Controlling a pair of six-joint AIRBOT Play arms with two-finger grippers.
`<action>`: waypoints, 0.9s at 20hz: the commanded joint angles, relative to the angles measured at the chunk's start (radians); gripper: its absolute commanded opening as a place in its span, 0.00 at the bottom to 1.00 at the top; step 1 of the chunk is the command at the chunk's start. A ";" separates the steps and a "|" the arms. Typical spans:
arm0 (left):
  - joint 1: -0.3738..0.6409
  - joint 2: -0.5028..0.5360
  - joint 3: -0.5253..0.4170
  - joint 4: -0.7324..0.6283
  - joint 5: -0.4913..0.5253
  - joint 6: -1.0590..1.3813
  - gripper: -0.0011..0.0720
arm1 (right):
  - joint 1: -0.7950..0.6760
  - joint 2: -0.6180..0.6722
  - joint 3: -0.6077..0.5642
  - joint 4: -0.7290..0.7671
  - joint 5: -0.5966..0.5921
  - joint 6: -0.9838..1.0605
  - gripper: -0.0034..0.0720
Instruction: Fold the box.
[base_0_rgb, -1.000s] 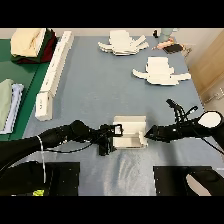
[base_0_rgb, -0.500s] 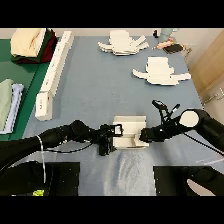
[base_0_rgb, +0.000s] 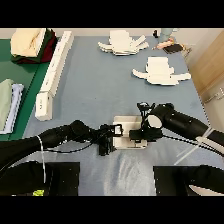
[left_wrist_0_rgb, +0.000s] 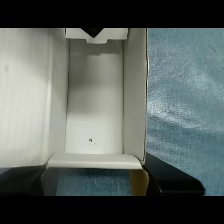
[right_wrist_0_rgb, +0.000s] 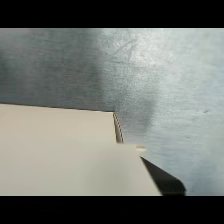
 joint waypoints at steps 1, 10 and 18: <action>0.000 0.000 0.001 0.000 0.000 0.000 0.73 | 0.042 -0.080 0.044 -0.099 0.066 0.138 0.58; 0.000 0.000 0.001 0.000 0.000 0.000 0.73 | 0.043 -0.108 0.045 -0.129 0.064 0.214 0.05; 0.000 0.000 0.001 0.000 0.000 0.000 0.73 | 0.067 -0.099 0.045 -0.114 0.075 0.192 0.50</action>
